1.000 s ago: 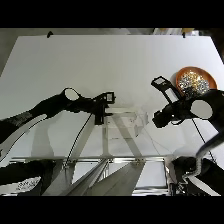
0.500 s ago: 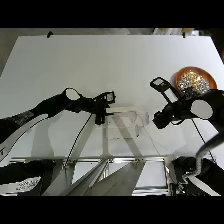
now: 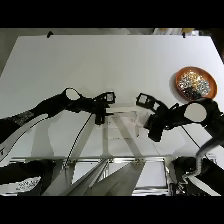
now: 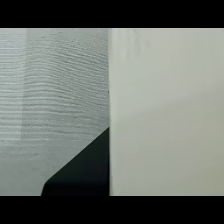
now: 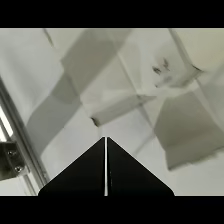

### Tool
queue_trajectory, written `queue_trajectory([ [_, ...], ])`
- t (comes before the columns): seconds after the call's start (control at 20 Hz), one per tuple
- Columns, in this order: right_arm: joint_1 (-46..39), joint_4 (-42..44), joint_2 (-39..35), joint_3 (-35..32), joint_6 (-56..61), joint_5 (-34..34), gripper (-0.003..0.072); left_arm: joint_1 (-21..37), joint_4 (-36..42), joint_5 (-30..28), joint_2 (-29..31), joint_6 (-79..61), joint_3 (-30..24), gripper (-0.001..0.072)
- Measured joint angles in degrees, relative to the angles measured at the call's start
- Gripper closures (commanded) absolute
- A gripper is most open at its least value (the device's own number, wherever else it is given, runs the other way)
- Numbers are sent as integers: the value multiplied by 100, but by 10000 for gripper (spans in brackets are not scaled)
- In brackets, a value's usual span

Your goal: Fold the box and place the chain.

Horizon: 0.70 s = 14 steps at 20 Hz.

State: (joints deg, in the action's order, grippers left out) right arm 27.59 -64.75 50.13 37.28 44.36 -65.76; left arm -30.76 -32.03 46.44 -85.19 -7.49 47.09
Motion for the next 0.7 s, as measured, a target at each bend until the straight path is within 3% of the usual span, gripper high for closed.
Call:
queue_trajectory([
  [0.15, 221, 35, 13, -382, -433, 533, 635, 0, 0, 20, 0, -2, 0, 701],
  [0.2, 345, -85, 4, -579, -522, 844, 404, 0, 2, 33, 0, -2, 0, 701],
  [0.25, 490, -243, -26, -778, -581, 1176, 92, 0, 2, 35, 0, -2, 0, 701],
  [0.3, 675, -442, -79, -999, -636, 1561, -14, 0, 2, 44, 0, -2, 0, 701],
  [0.5, 1523, -1093, -352, -1718, -691, 2824, -14, 0, 2, 61, 0, -2, -2, 701],
  [0.7, 2122, -1423, -372, -2072, -684, 3606, -11, 0, 4, 81, 0, -2, 0, 701],
])
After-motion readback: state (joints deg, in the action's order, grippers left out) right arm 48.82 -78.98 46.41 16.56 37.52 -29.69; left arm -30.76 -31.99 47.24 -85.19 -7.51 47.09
